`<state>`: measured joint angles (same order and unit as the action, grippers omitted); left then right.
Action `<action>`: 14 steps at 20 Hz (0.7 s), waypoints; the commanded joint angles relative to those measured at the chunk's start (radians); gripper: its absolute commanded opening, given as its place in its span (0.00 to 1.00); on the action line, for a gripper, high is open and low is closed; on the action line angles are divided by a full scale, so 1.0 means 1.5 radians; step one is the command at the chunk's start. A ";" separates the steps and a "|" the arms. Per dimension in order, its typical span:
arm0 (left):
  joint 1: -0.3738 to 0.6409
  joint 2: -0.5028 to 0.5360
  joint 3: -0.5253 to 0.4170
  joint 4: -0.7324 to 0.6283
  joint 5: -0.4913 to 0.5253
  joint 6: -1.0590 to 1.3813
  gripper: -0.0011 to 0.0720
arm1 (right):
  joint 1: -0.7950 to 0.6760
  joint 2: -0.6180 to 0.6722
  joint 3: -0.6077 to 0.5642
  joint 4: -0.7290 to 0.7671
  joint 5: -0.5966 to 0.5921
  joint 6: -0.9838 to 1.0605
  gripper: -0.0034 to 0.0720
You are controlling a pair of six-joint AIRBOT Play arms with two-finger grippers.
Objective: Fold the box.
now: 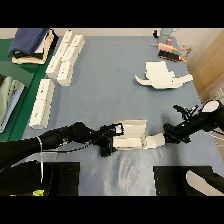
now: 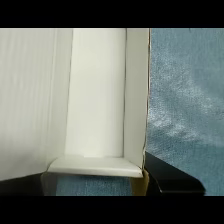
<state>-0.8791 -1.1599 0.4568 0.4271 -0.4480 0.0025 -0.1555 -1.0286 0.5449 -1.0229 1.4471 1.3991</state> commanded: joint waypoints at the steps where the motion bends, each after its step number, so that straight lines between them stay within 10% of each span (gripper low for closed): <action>1: 0.000 0.000 0.001 0.000 0.000 0.000 0.60 | 0.007 0.001 -0.009 0.035 0.012 -0.023 0.07; 14: 0.000 0.000 0.001 0.000 0.000 0.000 0.59 | 0.174 0.094 -0.017 0.072 -0.133 -0.075 0.10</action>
<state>-0.8791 -1.1599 0.4568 0.4267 -0.4480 0.0021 0.0898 -0.9474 0.5171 -0.9203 1.3155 1.2758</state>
